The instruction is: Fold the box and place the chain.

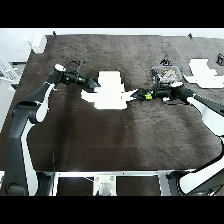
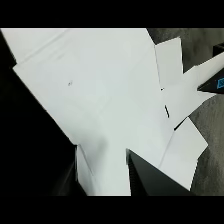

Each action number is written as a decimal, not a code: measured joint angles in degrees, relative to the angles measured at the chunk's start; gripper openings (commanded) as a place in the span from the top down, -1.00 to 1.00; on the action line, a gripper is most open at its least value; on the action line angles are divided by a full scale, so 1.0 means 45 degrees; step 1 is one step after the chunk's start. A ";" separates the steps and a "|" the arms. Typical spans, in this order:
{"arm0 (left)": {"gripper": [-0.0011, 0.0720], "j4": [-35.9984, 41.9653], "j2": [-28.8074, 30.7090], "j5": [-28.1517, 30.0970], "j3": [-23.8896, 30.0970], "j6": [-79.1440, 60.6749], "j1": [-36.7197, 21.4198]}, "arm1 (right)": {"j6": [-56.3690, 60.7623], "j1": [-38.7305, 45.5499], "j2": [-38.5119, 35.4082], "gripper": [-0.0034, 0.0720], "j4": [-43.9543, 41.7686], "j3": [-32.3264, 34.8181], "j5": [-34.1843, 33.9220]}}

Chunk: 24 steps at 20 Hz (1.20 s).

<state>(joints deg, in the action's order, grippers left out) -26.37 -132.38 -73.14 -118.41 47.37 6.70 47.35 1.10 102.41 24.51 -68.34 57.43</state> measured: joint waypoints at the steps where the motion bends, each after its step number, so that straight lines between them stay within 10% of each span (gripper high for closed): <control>1: -0.02 0.0151 -0.0015 0.0010 -0.0005 -0.0053 0.0000 | 0.0005 0.0000 0.0000 0.88 0.0000 0.0000 0.0000; 24: 0.35 0.1190 -0.0393 -0.0199 -0.0005 -0.0855 0.0316 | 0.0000 -0.0005 0.0015 0.88 0.0044 0.0000 0.0010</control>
<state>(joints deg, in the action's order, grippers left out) -21.02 -134.15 -74.04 -118.43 43.53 8.12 47.35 1.08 102.48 24.71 -68.34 57.47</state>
